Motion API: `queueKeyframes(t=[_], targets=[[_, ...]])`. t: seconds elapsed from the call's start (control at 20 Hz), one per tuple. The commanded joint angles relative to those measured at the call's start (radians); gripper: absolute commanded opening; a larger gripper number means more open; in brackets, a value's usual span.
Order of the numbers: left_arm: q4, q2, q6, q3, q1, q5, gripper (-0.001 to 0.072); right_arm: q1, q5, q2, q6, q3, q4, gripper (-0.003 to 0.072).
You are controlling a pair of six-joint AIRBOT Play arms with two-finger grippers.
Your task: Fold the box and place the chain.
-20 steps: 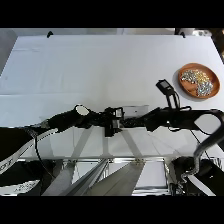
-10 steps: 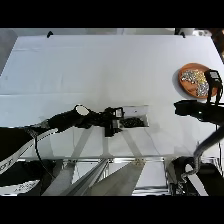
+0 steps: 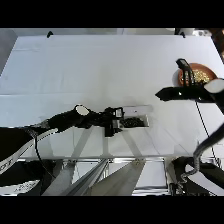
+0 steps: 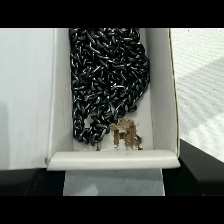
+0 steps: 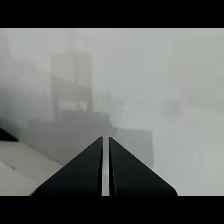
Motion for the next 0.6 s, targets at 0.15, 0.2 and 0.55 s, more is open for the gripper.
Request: queueKeyframes(t=[0.15,0.2,0.55], targets=[[0.000,0.001,0.000,0.001,0.000,0.000,0.0136,0.145,0.453,-0.380,-0.160,0.473,-0.024,0.0039],[0.000,0.001,0.000,0.001,0.000,0.000,0.0136,0.173,0.500,-0.406,-0.200,0.492,-0.013,0.0039],[0.000,0.001,0.000,0.001,0.000,0.000,0.0136,0.344,0.584,-0.444,-0.292,0.492,-0.063,0.0042]])
